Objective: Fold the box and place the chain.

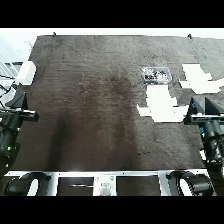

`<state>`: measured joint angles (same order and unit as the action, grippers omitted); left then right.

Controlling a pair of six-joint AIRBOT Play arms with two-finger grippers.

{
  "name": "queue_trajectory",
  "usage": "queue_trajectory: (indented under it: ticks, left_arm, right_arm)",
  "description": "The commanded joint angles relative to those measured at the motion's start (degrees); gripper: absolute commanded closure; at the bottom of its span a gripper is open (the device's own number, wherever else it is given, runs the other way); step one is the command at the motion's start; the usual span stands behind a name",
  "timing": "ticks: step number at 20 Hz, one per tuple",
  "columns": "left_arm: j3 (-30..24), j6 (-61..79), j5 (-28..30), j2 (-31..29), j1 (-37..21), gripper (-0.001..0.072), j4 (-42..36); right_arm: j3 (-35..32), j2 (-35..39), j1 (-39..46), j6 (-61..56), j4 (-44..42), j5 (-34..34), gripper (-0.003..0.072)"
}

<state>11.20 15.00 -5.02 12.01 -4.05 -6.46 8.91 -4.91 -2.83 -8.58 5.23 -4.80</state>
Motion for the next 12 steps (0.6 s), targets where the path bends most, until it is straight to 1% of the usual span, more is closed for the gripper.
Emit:
queue_trajectory:
  ticks: [1, 2, 3, 4, 5, 6, 7, 9, 11, 12]
  left_arm:
    - [0.0, 0.0, 0.0, 0.0, 0.0, 0.0691, 0.0]
    - [0.0, 0.0, 0.0, 0.0, 0.0, 0.0691, 0.0]
    - [0.0, 0.0, 0.0, 0.0, 0.0, 0.0691, 0.0]
    - [0.0, 0.0, 0.0, 0.0, 0.0, 0.0691, 0.0]
    - [0.0, 0.0, 0.0, 0.0, 0.0, 0.0691, 0.0]
    - [0.0, 0.0, 0.0, 0.0, 0.0, 0.0691, 0.0]
    - [0.0, 0.0, 0.0, 0.0, 0.0, 0.0690, 0.0]
    - [0.0, 0.0, 0.0, 0.0, 0.0, 0.0691, 0.0]
    - [0.0, 0.0, 0.0, 0.0, 0.0, 0.0691, 0.0]
    - [0.0, 0.0, 0.0, 0.0, 0.0, 0.0691, 0.0]
  right_arm:
    - [7.3, -11.4, 2.8, 0.0, -3.3, -1.6, 0.0166]
    - [10.0, -16.2, 4.8, 0.0, -4.0, -0.5, 0.0166]
    - [12.9, -21.5, 7.7, -0.1, -4.8, 3.1, 0.0166]
    - [15.6, -26.7, 11.3, -0.7, -5.2, 8.9, 0.0166]
    - [18.5, -32.5, 16.2, -3.5, -4.7, 17.6, 0.0166]
    - [21.3, -37.7, 21.5, -7.7, -1.2, 27.1, 0.0165]
    - [24.8, -42.9, 27.6, -15.2, 6.4, 37.1, 0.0166]
    - [33.1, -51.1, 38.4, -27.8, 23.0, 54.0, 0.0155]
    - [41.7, -57.4, 46.4, -32.3, 32.9, 64.5, 0.0148]
    - [45.4, -60.0, 49.0, -34.3, 34.8, 66.6, 0.0148]
